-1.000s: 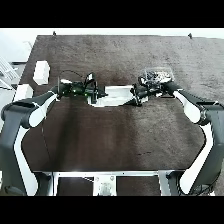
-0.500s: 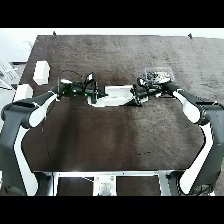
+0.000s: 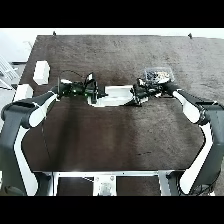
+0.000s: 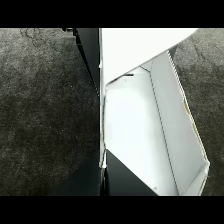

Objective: Fold the box and place the chain.

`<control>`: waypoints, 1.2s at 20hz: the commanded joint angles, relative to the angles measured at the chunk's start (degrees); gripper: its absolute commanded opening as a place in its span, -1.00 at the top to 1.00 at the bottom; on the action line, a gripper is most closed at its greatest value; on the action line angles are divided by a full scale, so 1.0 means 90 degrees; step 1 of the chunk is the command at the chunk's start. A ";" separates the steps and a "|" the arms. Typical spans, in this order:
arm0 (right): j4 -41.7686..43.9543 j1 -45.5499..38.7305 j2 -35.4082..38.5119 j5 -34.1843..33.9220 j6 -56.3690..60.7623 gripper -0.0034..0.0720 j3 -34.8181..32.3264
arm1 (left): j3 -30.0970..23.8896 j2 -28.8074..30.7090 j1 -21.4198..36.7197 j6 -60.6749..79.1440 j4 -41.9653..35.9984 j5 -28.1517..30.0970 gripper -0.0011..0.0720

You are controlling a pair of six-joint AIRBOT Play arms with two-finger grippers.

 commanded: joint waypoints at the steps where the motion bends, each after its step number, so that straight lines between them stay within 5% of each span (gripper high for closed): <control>1: -0.0005 0.0007 0.0000 -0.0007 0.0002 -0.59 0.0002 | 0.0000 0.0000 0.0000 0.0002 0.0000 0.0000 0.91; 5: -0.0005 0.0005 0.0000 -0.0007 0.0002 -0.57 0.0002 | 0.0000 0.0000 0.0000 0.0002 0.0000 0.0000 0.91; 6: -0.0005 0.0005 0.0000 -0.0010 0.0000 -0.45 0.0002 | 0.0000 0.0000 0.0000 0.0002 0.0000 0.0000 0.91; 7: -0.0005 0.0005 0.0000 -0.0010 0.0000 -0.11 0.0002 | 0.0000 0.0000 0.0000 0.0002 0.0000 0.0000 0.91; 8: -0.0005 0.0005 0.0000 -0.0010 -0.0005 -0.09 0.0002 | 0.0000 0.0000 0.0000 0.0002 0.0000 0.0000 0.91; 11: -0.0002 0.0005 0.0000 -0.0010 -0.0046 -0.35 0.0002 | 0.0000 0.0000 0.0000 0.0002 0.0000 -0.0002 0.91; 24: 0.0017 0.0005 0.0000 0.0012 -0.0039 -0.36 0.0000 | 0.0000 0.0000 0.0000 0.0002 0.0000 -0.0012 0.91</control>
